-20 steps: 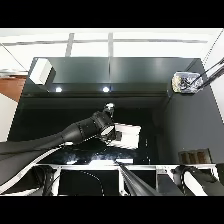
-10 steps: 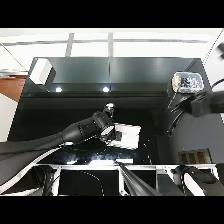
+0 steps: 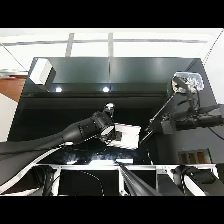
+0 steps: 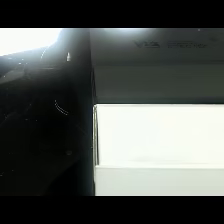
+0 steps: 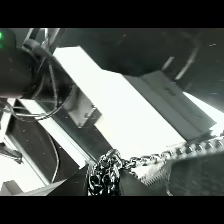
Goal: Fold the box and place the chain.
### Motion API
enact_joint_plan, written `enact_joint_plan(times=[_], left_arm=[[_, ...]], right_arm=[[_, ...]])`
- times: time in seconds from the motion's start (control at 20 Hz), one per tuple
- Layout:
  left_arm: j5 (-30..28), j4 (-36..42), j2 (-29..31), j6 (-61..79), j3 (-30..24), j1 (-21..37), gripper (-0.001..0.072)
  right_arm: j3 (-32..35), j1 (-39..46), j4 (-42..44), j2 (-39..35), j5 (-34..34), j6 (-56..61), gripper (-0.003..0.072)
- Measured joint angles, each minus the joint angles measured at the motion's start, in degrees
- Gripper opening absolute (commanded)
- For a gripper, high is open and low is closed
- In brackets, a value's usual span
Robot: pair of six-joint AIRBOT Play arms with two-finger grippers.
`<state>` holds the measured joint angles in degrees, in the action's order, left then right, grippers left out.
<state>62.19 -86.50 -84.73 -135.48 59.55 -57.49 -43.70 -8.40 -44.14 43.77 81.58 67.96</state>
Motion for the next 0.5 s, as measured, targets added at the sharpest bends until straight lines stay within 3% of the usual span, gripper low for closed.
enact_joint_plan(times=[0.5], left_arm=[[-0.04, 0.02, 0.00, 0.00, 0.02, 0.00, 0.0033]], right_arm=[[1.29, -7.76, 6.10, 0.00, -8.74, 1.53, 0.0040]])
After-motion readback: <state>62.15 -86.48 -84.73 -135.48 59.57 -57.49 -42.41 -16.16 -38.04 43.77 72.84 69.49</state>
